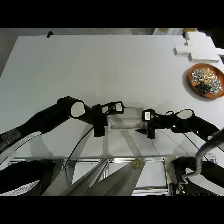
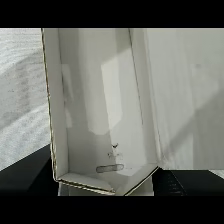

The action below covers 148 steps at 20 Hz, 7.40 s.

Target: Fold the box and place the chain.

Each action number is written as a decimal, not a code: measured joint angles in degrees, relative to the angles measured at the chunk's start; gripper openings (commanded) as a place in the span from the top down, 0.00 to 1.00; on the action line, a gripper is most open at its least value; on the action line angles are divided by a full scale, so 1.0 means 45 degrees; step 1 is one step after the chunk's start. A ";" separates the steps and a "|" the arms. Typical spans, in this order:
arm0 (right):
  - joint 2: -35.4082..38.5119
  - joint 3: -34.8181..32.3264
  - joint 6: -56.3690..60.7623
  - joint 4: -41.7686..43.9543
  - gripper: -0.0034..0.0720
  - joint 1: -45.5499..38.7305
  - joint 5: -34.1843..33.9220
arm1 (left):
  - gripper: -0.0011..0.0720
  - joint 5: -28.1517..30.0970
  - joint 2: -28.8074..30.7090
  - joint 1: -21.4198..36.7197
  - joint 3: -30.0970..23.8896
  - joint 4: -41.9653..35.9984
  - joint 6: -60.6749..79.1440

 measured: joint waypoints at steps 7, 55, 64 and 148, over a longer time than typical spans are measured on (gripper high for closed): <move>0.0000 0.0000 0.0000 0.0000 0.41 0.0000 -0.0005 | 0.41 -0.0330 -0.0282 0.1049 -0.0165 0.0306 0.2443; 0.0000 0.0000 0.0015 0.0010 0.41 -0.0005 -0.0010 | 0.98 0.0724 0.1792 0.1258 -0.0889 -0.0491 -0.3138; 0.0000 0.0000 0.0010 0.0005 0.41 -0.0005 -0.0005 | 0.98 -0.1137 0.2011 0.3050 -0.1753 0.0704 -1.0792; 0.0000 0.0000 0.0000 0.0000 0.41 -0.0005 0.0000 | 0.58 -0.2667 -0.2691 -0.1540 0.4027 0.2608 -1.8476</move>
